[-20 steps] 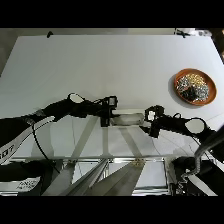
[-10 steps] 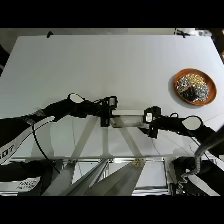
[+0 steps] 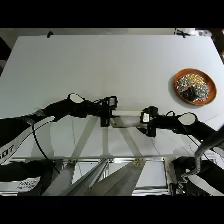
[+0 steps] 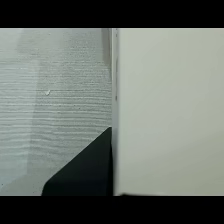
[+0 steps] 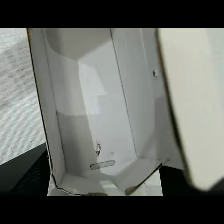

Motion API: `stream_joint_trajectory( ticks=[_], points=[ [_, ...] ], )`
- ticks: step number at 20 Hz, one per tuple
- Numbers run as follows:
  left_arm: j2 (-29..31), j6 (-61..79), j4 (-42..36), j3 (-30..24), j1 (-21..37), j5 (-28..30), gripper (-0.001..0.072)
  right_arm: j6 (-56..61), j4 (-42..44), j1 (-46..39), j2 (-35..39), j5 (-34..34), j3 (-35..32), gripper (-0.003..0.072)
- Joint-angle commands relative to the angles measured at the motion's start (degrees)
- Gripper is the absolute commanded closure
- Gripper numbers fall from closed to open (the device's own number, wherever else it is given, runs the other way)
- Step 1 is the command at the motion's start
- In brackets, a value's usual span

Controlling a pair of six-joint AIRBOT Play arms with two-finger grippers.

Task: Fold the box and place the chain.

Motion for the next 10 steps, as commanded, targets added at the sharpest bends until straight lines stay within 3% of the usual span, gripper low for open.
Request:
stream_joint_trajectory(
  ticks=[1, 9, 10],
  points=[
    [0.0, 0.0, 0.0, 0.0, 0.0, 0.0, 0.0697, -0.9, 0.5, 0.0, -3.4, 0.6, 1.4, -0.0006],
    [0.0, 0.0, 0.0, 0.0, 0.0, 0.0, 0.0697, -0.8, 0.7, -2.6, -4.3, 1.0, 1.6, 0.0051],
    [0.0, 0.0, 0.0, 0.0, 0.0, 0.0, 0.0697, -0.9, 0.7, -2.6, -4.3, 1.0, 1.6, 0.0091]
  ],
)
